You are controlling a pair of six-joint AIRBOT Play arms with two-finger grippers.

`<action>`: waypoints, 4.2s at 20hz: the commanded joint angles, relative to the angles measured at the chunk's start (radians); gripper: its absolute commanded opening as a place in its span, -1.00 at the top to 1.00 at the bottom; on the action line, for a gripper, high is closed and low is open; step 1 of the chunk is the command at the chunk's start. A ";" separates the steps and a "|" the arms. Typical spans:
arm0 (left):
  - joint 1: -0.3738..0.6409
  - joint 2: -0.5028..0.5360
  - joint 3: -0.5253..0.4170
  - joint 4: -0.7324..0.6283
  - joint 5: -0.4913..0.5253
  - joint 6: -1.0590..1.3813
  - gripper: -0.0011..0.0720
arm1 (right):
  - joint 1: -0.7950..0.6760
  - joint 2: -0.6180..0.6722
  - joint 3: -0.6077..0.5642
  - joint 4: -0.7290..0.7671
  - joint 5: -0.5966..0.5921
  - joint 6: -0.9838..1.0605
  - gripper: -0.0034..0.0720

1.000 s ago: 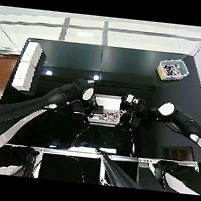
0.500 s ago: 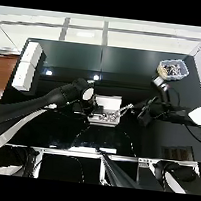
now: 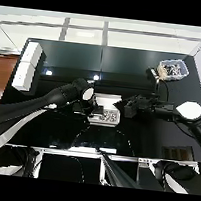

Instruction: Fold the box and place the chain.

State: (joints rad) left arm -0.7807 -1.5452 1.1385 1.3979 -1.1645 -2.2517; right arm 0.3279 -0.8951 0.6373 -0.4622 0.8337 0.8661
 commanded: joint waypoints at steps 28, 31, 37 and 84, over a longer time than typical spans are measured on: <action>0.463 0.609 -0.650 -0.423 0.384 0.792 -0.59 | -0.277 -0.009 0.000 -0.185 0.124 0.070 0.00; 0.480 0.558 -0.658 -0.655 0.182 1.717 -0.61 | -0.277 -0.009 0.000 -0.185 0.125 0.085 0.00; 0.369 0.500 -0.655 -0.628 0.255 2.368 -0.99 | -0.277 -0.009 0.000 -0.185 0.125 0.117 0.00; 0.325 0.233 -0.528 -0.872 0.398 2.565 -0.24 | -0.074 -0.341 0.195 -0.057 0.069 0.074 -0.94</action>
State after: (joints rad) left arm -0.4545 -1.3117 0.6094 0.5259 -0.7662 0.3126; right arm 0.2390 -1.1660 0.7639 -0.4545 0.7464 1.0256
